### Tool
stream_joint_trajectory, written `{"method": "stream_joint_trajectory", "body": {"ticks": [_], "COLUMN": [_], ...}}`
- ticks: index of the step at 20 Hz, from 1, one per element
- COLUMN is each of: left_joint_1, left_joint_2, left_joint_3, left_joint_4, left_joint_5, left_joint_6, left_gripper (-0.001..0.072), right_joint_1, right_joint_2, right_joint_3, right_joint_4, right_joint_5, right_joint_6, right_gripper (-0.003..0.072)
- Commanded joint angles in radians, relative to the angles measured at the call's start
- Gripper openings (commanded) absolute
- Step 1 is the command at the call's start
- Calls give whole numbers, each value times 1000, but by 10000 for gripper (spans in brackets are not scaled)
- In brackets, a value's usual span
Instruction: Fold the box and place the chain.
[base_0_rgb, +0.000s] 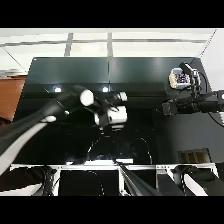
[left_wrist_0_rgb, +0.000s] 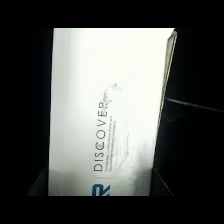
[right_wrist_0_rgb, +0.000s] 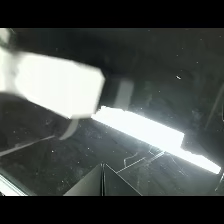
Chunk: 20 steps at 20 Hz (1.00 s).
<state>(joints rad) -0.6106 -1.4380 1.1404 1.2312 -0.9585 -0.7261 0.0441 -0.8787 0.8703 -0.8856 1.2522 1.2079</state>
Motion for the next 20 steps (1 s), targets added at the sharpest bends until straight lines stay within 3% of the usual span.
{"method": "stream_joint_trajectory", "body": {"ticks": [1, 3, 5, 6, 7, 11, 13, 17, 20], "left_joint_1": [246, 425, 588, 660, 720, 849, 888, 944, 949], "left_joint_2": [64, 64, 48, 21, -21, -263, -364, -521, -602], "left_joint_3": [84, 130, 145, 165, 206, 478, 581, 739, 795], "left_joint_4": [26, 25, -4, -27, -45, -34, -31, -2, 12], "left_joint_5": [-40, 56, 277, 341, 342, 155, 126, 40, -21], "left_joint_6": [-75, -75, -124, -161, -171, -183, -209, -252, -254], "left_gripper": [311, 311, 311, 311, 311, 311, 311, 311, 311], "right_joint_1": [0, 0, 0, 0, 0, 0, 0, 0, 0], "right_joint_2": [1, 1, 1, 1, 1, 1, 1, 1, 1], "right_joint_3": [0, 0, 0, 0, 0, 0, 0, 0, 0], "right_joint_4": [-8, -3, -5, -5, -5, -4, 0, -5, -5], "right_joint_5": [0, 0, 0, -2, -6, -48, -52, -45, -45], "right_joint_6": [2, 28, 35, 36, 39, 46, 47, 47, 55], "right_gripper": [15, 15, 15, 15, 15, 15, 15, 15, 15]}}
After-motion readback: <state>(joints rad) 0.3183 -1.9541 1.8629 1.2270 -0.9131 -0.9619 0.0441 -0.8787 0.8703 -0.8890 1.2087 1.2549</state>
